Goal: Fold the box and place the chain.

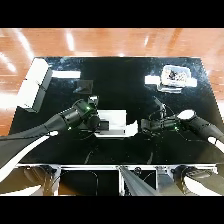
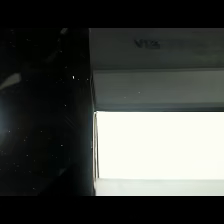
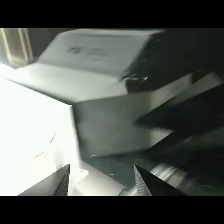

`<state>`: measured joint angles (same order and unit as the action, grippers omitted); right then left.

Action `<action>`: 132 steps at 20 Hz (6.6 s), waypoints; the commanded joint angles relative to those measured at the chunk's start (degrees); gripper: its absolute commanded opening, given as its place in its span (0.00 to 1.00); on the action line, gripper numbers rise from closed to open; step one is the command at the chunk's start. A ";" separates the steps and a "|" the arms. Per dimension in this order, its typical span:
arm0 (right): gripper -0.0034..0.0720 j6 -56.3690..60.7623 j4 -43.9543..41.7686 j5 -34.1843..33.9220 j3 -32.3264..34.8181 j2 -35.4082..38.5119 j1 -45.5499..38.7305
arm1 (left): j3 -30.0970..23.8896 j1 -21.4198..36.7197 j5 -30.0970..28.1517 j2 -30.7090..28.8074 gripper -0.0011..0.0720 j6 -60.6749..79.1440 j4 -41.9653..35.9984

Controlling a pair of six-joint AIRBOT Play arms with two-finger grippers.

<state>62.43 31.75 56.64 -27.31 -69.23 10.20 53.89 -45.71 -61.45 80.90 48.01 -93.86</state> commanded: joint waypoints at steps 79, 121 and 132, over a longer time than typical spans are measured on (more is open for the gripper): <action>0.25 61.48 53.86 2.64 -30.51 -14.82 35.87 | 0.00 -0.02 0.44 0.04 0.04 0.00 0.13; 0.20 54.95 48.81 1.14 -30.53 -15.67 35.87 | 0.00 -0.02 0.46 0.04 0.04 0.00 0.13; 0.12 54.29 48.19 1.18 -30.53 -15.67 35.87 | 0.00 -0.02 0.46 0.04 0.04 0.00 0.13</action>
<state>116.88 80.51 57.93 -57.82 -84.88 46.00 53.82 -45.69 -61.17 80.93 47.90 -93.86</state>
